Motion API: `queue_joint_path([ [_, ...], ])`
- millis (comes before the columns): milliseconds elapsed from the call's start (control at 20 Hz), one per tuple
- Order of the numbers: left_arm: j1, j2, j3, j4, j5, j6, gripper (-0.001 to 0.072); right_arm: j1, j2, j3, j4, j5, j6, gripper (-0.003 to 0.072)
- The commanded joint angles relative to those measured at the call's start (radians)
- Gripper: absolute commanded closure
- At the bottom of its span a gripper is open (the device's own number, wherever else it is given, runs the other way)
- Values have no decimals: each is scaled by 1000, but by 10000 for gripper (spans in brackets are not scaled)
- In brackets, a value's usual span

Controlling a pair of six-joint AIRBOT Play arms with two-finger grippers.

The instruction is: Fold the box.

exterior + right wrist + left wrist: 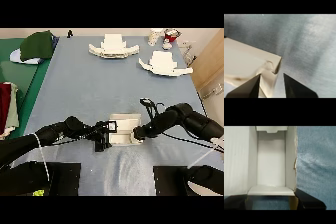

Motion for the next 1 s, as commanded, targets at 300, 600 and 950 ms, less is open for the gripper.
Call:
queue_joint_path([
  [300,1,0,1,0,0,0,192,277,-185,183,-366,-139,552,243],
  [600,1,0,1,0,0,0,192,282,-235,191,-367,-141,620,371],
  [950,1,0,1,0,0,0,193,282,-235,191,-369,-142,623,683],
])
